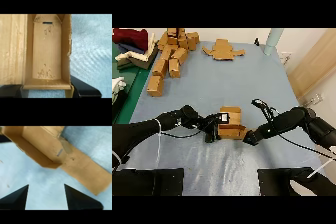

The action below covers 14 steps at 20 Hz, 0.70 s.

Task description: Fold the box.

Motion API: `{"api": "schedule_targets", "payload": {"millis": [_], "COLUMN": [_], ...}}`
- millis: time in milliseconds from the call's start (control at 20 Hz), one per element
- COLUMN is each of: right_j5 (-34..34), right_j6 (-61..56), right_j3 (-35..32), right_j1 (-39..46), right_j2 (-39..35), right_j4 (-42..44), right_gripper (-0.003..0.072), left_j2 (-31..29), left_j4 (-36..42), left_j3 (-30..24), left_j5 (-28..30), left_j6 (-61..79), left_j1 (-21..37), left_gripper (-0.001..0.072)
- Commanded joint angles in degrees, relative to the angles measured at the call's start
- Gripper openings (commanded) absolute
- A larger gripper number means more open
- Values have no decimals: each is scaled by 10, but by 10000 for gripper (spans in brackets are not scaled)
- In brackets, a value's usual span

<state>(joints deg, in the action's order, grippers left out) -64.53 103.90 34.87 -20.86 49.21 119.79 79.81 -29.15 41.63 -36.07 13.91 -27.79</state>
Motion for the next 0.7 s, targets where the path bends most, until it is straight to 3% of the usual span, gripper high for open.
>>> {"api": "schedule_targets", "payload": {"millis": [0, 50, 100, 150, 400, 650], "right_j5": [81, 102, 118, 150, 181, 156], "right_j6": [-91, -121, -152, -177, -173, -135], "right_j3": [-2, -2, -2, -2, 73, 162], "right_j1": [-14, -18, -19, -19, -15, -2], "right_j2": [3, 10, 19, 28, 70, 176], "right_j4": [61, 62, 67, 70, 93, 91], "right_gripper": [698, 636, 343, -4, 3, 3], "left_j2": [0, 0, 0, 0, 0, 0], "left_j4": [0, 0, 0, 0, 0, 0], "left_j3": [0, 0, 0, 0, 0, 0], "left_j5": [0, 0, 0, 0, 0, 0], "left_j6": [0, 0, 0, 0, 0, 0], "left_j1": [0, 0, 0, 0, 0, 0], "left_gripper": [400, 401, 400, 401, 401, 401]}}
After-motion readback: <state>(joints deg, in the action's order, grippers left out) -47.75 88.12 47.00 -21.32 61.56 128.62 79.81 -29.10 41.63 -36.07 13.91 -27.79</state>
